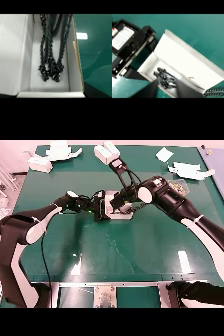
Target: Fold the box and place the chain.
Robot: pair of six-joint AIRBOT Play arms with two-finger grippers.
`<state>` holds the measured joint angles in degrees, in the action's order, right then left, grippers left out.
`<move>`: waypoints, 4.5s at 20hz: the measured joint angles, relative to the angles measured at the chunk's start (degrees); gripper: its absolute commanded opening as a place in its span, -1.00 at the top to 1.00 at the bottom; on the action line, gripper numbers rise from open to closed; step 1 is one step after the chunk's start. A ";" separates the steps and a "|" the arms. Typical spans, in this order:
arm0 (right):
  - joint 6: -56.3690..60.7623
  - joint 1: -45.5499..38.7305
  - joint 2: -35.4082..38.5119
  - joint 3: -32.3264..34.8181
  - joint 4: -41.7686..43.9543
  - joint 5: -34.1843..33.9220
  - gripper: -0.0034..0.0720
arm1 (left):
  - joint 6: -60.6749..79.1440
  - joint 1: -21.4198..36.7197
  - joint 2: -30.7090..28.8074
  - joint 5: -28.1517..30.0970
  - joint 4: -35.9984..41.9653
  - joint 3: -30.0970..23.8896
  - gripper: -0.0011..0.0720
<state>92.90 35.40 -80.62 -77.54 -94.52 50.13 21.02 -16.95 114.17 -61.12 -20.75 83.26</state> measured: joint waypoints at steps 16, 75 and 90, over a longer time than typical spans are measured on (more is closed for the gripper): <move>-0.26 -15.32 1.25 2.45 -2.91 13.88 -0.42 | 0.00 0.00 -0.02 0.00 0.00 0.00 -0.50; 3.96 -12.17 23.45 17.35 17.44 -43.25 0.89 | 0.00 0.00 -0.02 -0.39 0.00 0.00 -0.50; 8.96 -5.92 13.09 27.58 20.83 -42.84 0.89 | 0.00 0.00 -0.02 -0.39 0.00 0.00 -0.50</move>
<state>101.86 29.47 -67.53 -49.95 -73.69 7.29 21.02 -16.95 114.15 -61.52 -20.75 83.26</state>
